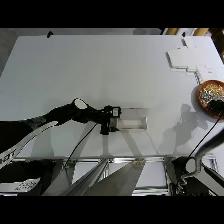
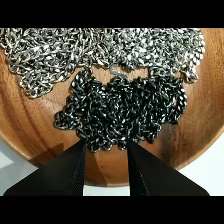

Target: Fold the box and place the chain.

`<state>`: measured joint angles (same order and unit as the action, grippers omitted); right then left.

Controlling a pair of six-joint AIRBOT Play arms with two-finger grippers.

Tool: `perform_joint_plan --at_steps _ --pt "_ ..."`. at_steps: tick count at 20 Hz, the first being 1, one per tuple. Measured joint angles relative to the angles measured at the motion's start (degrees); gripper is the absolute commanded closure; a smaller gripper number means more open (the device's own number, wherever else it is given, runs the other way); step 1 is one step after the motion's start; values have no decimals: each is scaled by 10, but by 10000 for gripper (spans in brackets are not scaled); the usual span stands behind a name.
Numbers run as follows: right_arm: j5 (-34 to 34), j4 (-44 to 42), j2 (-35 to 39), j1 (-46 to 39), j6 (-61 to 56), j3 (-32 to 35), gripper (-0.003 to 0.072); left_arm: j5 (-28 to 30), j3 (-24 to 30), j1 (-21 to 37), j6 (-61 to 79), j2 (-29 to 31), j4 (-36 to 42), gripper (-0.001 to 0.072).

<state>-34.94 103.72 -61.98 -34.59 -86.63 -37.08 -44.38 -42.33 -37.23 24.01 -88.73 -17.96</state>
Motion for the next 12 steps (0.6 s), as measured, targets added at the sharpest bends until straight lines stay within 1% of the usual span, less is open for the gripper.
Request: perform_joint_plan --at_steps 5,12 --pt "35 0 -19 -5 12 0 467 0 0 0 0 0 0 501" --pt "37 0 -58 -5 16 0 467 0 0 0 0 0 0 501"
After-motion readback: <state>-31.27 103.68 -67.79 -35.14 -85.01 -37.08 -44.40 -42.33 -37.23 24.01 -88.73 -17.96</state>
